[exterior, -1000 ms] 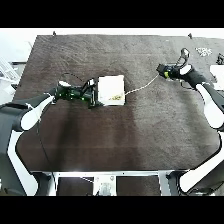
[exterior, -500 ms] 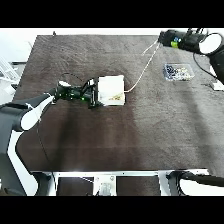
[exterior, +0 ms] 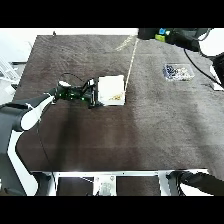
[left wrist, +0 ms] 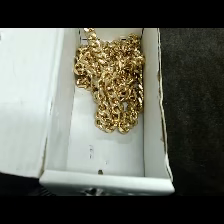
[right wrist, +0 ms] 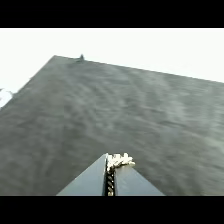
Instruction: Fold the box and place the chain.
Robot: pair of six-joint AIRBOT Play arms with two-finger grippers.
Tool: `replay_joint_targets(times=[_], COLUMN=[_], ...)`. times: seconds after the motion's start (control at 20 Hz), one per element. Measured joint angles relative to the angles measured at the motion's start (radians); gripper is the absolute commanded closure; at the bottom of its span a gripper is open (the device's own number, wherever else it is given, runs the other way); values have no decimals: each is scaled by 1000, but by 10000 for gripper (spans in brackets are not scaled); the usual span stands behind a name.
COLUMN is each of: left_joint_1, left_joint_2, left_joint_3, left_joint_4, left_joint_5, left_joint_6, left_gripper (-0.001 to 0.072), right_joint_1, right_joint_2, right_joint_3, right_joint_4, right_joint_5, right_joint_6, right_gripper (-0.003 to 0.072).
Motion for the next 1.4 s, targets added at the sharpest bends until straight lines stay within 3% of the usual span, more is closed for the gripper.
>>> replay_joint_targets(times=[0.65, 1.25, 1.3, 1.35, 1.4], left_joint_1=[0, 0, 0, 0, 0], left_joint_2=[0, 0, 0, 0, 0], left_joint_3=[0, 0, 0, 0, 0], left_joint_4=[0, 0, 0, 0, 0], left_joint_5=[0, 0, 0, 0, 0], left_joint_6=[0, 0, 0, 0, 0], left_gripper=[242, 241, 242, 242, 242], right_joint_1=[145, 156, 155, 153, 149], right_joint_2=[-119, -307, -323, -335, -344], right_joint_3=[-35, -301, -310, -316, -320], right_joint_4=[53, 63, 63, 62, 57], right_joint_5=[0, -134, -134, -131, -125], right_joint_6=[14, 26, 26, 26, 26], right_gripper=[684, 681, 558, 301, 355])
